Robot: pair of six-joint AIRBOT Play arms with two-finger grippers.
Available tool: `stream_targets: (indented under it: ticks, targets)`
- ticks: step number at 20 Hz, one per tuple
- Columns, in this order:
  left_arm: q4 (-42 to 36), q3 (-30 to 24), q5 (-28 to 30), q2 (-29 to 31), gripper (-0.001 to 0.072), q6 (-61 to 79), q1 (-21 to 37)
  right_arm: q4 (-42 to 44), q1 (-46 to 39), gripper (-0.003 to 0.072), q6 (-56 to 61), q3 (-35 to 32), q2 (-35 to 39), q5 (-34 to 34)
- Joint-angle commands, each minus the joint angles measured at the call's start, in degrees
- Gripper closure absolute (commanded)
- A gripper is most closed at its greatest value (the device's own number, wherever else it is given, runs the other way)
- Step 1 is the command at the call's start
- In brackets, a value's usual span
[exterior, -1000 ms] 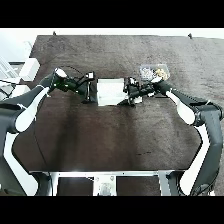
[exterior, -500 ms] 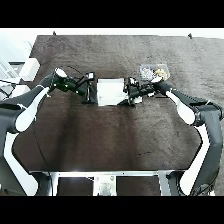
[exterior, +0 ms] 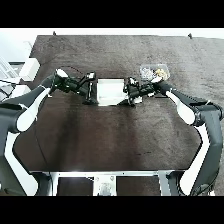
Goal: Fold the box and place the chain.
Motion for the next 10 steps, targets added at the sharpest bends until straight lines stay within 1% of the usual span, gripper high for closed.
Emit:
stream_targets:
  ticks: [1, 6, 10]
  targets:
    - [0.0, 0.0, 0.7, -0.9, -0.0011, -0.2, -0.2, 0.0, 0.0, 0.0188, 0.0, 0.0, 0.0, 0.0]
    - [-1.5, 0.0, 3.4, -2.6, -0.0011, 0.0, -1.5, 0.0, 0.0, 0.0187, 0.0, 0.0, 0.0, 0.0]
    - [-4.6, 0.0, 3.2, -4.0, -0.0011, 1.2, -1.4, 0.0, 0.0, 0.0187, 0.0, 0.0, 0.0, 0.0]
